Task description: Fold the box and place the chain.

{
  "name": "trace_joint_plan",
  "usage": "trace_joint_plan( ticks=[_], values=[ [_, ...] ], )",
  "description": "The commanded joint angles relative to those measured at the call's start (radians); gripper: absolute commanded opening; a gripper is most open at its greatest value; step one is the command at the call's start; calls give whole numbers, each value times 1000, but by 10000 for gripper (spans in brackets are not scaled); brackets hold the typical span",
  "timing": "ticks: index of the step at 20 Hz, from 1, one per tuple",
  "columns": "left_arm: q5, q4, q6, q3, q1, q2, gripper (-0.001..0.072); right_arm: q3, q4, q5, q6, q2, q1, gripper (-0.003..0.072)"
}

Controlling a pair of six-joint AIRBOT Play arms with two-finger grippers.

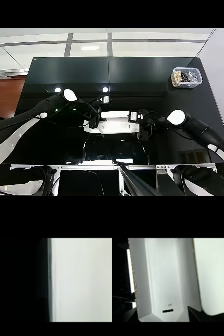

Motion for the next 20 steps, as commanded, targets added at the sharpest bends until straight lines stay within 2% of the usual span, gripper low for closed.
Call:
trace_joint_plan(
  ticks=[1, 8, 11, 15, 20],
  values=[
    [-3, 0, 0, 1, 0, 0, 28, 24, 23, -54, -120, 3, -13, 706],
    [-3, 0, 0, 1, 0, 0, 28, 24, 81, -60, -148, -20, -77, 706],
    [-3, 0, 0, 1, 0, 0, 28, 24, 211, -14, -282, -68, -76, 706],
    [-8, 0, 0, 1, 0, 0, 28, 24, 211, 88, -285, -113, -73, 705],
    [-8, 0, 0, 1, 0, 0, 28, 24, 197, 71, -333, -176, -55, 705]
  ],
)
